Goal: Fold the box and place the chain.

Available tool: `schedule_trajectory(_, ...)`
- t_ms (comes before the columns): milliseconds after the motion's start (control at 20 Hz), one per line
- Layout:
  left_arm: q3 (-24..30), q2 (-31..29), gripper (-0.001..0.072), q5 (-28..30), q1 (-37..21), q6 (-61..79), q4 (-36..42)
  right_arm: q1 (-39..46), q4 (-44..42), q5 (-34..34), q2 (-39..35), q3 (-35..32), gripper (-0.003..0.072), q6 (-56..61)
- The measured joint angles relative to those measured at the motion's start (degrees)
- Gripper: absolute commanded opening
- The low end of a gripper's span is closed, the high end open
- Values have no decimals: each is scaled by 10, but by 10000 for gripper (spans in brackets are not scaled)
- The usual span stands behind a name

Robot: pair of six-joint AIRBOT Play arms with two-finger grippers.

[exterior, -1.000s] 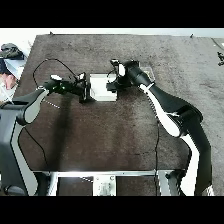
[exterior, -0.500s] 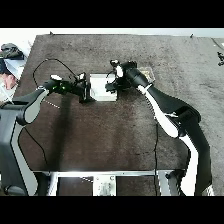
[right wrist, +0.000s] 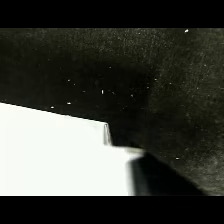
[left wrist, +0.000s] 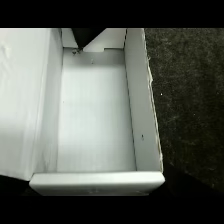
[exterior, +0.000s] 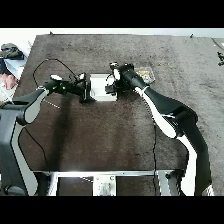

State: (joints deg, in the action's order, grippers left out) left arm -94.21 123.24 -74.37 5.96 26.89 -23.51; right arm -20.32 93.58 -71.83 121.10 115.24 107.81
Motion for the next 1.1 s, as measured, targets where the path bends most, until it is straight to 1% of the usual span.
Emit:
schedule_trajectory(150,0,0,347,0,0,0,0,-3,6,-2,1,0,257,9)
schedule_trajectory(200,0,0,347,0,0,0,0,-4,9,-2,1,0,162,13)
schedule_trajectory(250,0,0,347,0,0,0,0,-4,8,-2,1,0,116,16)
schedule_trajectory(300,0,0,347,0,-1,-3,1,-5,9,-2,1,0,109,26)
schedule_trajectory(400,0,0,347,2,-1,-3,1,-5,10,-3,1,0,23,32)
schedule_trajectory(550,0,0,347,1,-1,-1,1,-6,11,-3,1,0,26,39)
schedule_trajectory(600,0,0,347,1,-1,-1,1,-6,12,-3,1,0,118,41)
schedule_trajectory(650,0,0,347,1,-1,1,0,-6,12,-4,1,0,260,40)
schedule_trajectory(850,0,0,347,-1,-1,1,-1,-6,14,-3,1,0,265,42)
schedule_trajectory(900,0,0,347,-1,-1,1,-1,-6,14,-2,0,0,369,43)
schedule_trajectory(950,0,0,347,-1,-1,1,-1,-6,13,-1,-1,0,419,43)
schedule_trajectory(1100,0,0,347,0,-1,1,-1,-7,12,1,-8,0,420,42)
